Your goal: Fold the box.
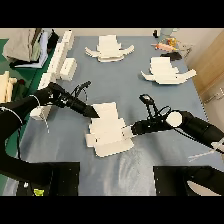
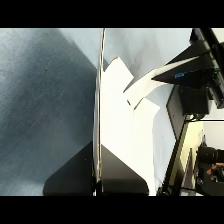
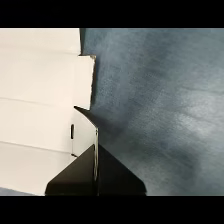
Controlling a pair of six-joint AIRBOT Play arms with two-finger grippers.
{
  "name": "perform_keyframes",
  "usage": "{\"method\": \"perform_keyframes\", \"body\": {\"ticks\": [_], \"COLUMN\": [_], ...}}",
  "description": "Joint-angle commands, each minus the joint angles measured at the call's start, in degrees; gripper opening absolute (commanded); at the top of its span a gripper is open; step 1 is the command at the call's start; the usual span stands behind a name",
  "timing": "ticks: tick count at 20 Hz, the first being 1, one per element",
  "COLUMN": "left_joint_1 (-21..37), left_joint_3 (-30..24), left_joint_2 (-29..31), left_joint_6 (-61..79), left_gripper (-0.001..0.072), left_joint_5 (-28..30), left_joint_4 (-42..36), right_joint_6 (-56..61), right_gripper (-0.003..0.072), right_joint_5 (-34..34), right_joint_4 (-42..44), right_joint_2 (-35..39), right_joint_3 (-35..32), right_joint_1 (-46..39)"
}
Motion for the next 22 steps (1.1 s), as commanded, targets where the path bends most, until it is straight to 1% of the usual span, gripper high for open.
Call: {"method": "perform_keyframes", "body": {"ticks": [1,2,4,6,7,8,9,10,11,12,13,15,19,20,22], "left_joint_1": [-0.6,-0.6,-0.7,-0.7,-0.7,-0.7,-0.7,-0.9,-1.1,-1.4,-1.7,-3.0,-7.3,-8.6,-11.3], "left_joint_3": [0.8,0.9,0.9,1.6,2.4,3.3,4.1,4.4,4.4,4.4,4.3,4.3,4.1,3.6,0.5], "left_joint_2": [-0.4,-0.4,-0.4,-0.4,-0.3,0.0,0.5,1.4,2.8,3.9,5.2,7.4,11.2,12.3,15.8], "left_joint_6": [1.5,1.2,1.2,1.8,3.0,4.1,5.7,7.3,9.2,10.7,11.9,14.1,19.0,20.4,23.5], "left_gripper": [0.0017,0.0017,0.0017,0.0016,0.0016,0.0015,0.0015,0.0014,0.0014,0.0015,0.0014,0.0014,0.0013,0.0011,0.0010], "left_joint_5": [-2.8,-2.9,-3.0,-2.8,-2.8,-2.7,-2.6,-1.9,-0.5,0.5,1.7,4.9,11.4,13.2,19.2], "left_joint_4": [3.2,3.0,1.9,1.4,1.3,1.3,1.3,1.3,1.4,1.6,1.7,1.8,1.7,1.7,0.6], "right_joint_6": [0.0,0.0,0.0,0.1,1.1,3.6,6.5,9.3,12.3,15.2,18.0,21.7,29.1,30.3,31.2], "right_gripper": [0.0009,0.0054,0.0238,0.0245,0.0258,0.0408,0.0472,0.0492,0.0551,0.0592,0.0592,0.0592,0.0590,0.0578,0.0577], "right_joint_5": [0.4,0.5,0.6,1.4,2.1,2.6,3.7,5.3,7.3,9.0,10.7,13.8,16.5,16.8,17.9], "right_joint_4": [-2.1,-2.8,-5.3,-10.0,-13.7,-18.2,-23.8,-29.3,-35.3,-40.8,-46.0,-50.7,-51.2,-51.0,-51.0], "right_joint_2": [0.0,0.0,0.2,0.2,0.2,0.2,0.2,0.2,0.2,0.2,0.2,0.2,0.2,0.2,0.1], "right_joint_3": [0.0,0.0,0.3,1.9,3.4,4.9,6.7,8.5,10.3,12.0,13.6,16.5,20.0,20.1,20.1], "right_joint_1": [0.0,0.0,0.0,0.0,0.0,0.0,0.0,0.0,0.0,0.0,0.0,-0.5,-3.9,-4.4,-4.8]}}
